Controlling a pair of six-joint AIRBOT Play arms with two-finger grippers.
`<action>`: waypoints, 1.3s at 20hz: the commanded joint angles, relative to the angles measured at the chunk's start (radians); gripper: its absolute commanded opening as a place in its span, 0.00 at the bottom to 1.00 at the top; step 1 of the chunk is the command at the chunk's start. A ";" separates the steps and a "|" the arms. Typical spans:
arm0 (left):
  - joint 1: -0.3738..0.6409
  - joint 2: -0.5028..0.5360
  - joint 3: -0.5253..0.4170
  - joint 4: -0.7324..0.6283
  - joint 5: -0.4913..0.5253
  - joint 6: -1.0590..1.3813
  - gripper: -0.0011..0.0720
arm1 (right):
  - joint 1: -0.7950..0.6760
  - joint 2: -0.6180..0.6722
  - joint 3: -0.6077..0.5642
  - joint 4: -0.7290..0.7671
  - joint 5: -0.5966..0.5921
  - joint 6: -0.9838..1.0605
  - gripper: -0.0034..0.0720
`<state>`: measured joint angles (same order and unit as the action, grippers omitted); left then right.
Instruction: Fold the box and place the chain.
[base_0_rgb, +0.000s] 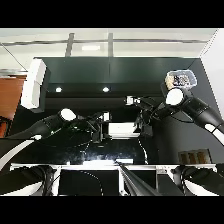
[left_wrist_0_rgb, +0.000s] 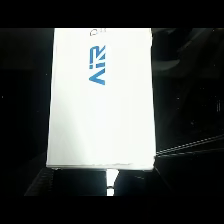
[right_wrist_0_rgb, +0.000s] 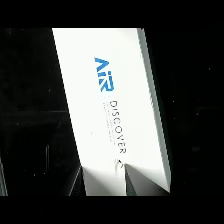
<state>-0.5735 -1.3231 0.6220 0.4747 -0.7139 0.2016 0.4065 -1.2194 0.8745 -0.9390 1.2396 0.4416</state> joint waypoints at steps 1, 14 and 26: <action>0.000 -0.001 0.000 0.000 0.000 0.000 0.50 | 0.001 0.003 0.001 0.014 0.025 0.012 0.46; 0.000 -0.001 0.000 0.000 0.000 0.000 0.50 | 0.032 0.005 -0.052 0.025 -0.035 0.053 0.46; 0.000 -0.001 0.000 0.000 0.000 0.000 0.50 | -0.094 0.152 -0.048 0.197 0.081 0.565 0.06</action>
<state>-0.5735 -1.3235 0.6220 0.4744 -0.7128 0.1997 0.3428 -1.0935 0.8333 -0.7853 1.3090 0.8291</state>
